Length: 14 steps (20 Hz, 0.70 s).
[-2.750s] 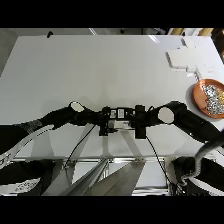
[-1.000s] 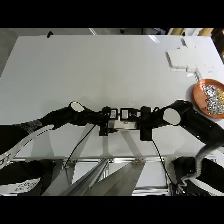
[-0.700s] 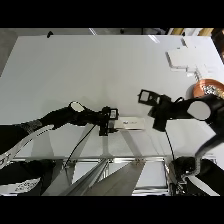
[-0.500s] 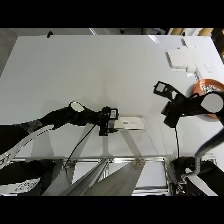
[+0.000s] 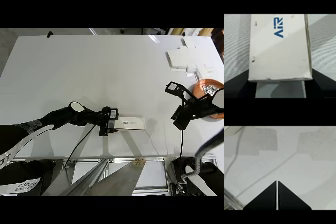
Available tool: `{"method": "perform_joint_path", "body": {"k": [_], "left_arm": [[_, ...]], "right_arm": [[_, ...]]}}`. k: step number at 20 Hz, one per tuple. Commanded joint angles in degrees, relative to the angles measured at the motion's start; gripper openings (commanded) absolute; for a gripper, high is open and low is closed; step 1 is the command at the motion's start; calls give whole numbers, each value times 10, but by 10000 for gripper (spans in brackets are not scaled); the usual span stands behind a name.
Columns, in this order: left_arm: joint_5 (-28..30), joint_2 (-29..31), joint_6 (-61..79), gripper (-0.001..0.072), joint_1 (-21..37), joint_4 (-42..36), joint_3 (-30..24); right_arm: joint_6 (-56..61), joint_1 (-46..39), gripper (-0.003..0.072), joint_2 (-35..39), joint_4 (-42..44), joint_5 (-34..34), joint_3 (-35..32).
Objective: Fold the box and place the chain.
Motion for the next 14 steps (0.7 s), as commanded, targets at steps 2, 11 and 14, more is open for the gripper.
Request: {"method": "perform_joint_path", "body": {"k": [2, 11, 14], "left_arm": [[-30, 6, -18, 271, 1, 0, 0], [40, 234, -337, 273, 147, 220, 0], [56, 313, -526, 273, 287, 382, 0]], "right_arm": [[0, -3, 18, 0, 0, 7, 0], [0, -3, 18, 0, 0, 7, 0], [0, -3, 18, 0, 0, 7, 0]]}}
